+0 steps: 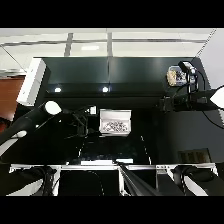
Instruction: Fold the box and place the chain.
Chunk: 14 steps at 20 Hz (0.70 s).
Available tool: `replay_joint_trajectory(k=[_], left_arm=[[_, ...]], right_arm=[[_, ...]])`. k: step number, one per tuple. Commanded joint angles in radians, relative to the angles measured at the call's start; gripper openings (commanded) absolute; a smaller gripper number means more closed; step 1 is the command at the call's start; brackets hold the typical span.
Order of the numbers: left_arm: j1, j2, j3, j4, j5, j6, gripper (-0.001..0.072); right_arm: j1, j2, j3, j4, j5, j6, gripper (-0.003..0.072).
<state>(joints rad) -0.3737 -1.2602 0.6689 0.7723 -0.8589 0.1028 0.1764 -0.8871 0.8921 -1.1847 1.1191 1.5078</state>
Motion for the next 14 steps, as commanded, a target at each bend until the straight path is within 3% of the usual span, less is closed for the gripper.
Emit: replay_joint_trajectory(k=[1,14], left_arm=[[0.006,-0.087,0.045,-0.101,-0.043,0.151,0.0719],[-0.038,-0.092,0.045,-0.127,-0.069,0.154,0.0718]], right_arm=[[0.000,-0.001,0.000,0.001,0.001,0.004,0.0321],[0.000,-0.001,0.000,0.002,-0.035,0.004,0.0321]])
